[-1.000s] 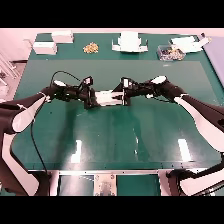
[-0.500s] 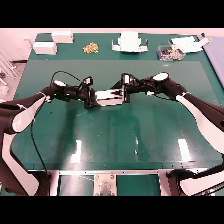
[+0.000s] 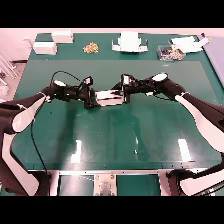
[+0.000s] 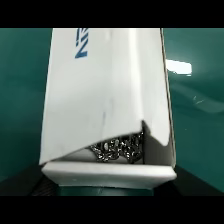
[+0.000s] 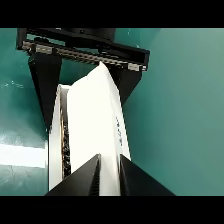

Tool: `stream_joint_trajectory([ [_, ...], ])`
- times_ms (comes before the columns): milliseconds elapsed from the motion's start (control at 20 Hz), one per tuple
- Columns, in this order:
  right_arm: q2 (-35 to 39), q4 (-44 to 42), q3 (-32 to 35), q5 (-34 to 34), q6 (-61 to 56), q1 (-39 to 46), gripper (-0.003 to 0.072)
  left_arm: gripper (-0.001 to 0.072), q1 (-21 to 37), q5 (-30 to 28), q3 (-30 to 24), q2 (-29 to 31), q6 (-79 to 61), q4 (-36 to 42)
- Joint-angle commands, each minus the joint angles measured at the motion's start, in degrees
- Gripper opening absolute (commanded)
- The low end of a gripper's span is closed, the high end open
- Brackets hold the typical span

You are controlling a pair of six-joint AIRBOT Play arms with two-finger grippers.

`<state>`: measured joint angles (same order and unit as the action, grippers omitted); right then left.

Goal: Fold the box and place the chain.

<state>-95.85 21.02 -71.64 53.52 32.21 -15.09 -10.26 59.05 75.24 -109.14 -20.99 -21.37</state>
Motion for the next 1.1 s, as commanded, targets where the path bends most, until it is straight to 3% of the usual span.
stream_joint_trajectory([
  [0,0.0,0.1,0.0,-0.1,0.0,0.0,0.0141,0.0533,0.0,0.0,0.0,0.0,0.0,0.0],
  [750,-0.6,0.2,2.0,-1.0,-0.1,0.0,0.014,0.0533,0.0,0.0,0.0,0.0,0.0,0.0],
  [1050,-0.7,0.2,4.0,4.2,-1.7,0.0,0.014,0.0533,0.0,0.0,0.0,0.0,0.0,0.0],
])
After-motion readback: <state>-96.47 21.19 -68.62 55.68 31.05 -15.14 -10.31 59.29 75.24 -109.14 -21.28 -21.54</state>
